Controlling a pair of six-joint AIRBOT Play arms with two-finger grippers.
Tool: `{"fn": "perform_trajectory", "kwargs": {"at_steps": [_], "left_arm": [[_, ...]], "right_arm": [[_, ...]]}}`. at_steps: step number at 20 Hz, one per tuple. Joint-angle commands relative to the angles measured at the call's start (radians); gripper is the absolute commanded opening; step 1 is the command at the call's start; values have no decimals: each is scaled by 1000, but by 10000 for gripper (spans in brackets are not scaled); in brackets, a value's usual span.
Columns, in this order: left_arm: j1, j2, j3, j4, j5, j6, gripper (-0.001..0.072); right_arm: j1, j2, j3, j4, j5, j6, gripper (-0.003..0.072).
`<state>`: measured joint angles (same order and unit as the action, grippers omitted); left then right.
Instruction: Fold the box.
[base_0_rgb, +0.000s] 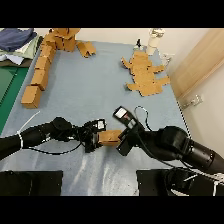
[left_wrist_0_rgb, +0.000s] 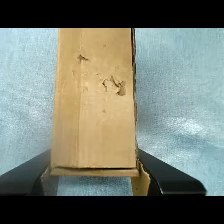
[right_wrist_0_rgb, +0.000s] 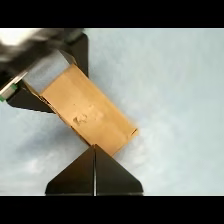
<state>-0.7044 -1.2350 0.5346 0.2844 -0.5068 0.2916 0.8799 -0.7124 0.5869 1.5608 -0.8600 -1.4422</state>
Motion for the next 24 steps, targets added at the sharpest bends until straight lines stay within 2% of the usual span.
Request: {"fn": "perform_trajectory", "kwargs": {"at_steps": [1, 4, 6, 9, 14, 19, 24], "left_arm": [[0, 0, 0, 0, 0, 0, 609], [0, 0, 0, 0, 0, 0, 609], [0, 0, 0, 0, 0, 0, 609], [0, 0, 0, 0, 0, 0, 609], [0, 0, 0, 0, 0, 0, 609], [0, 0, 0, 0, 0, 0, 609], [0, 0, 0, 0, 0, 0, 609]], "right_arm": [[-164, 8, -58, 412, 32, 64, 1], [-247, -4, -137, 800, 82, -152, 1], [-250, -18, -164, 909, 145, -202, 1], [-250, -42, -166, 918, 209, -204, 1], [-250, -104, -166, 912, 249, -236, 1], [-249, -188, -166, 912, 262, -261, 1], [-248, -204, -166, 912, 262, -272, 1]]}}
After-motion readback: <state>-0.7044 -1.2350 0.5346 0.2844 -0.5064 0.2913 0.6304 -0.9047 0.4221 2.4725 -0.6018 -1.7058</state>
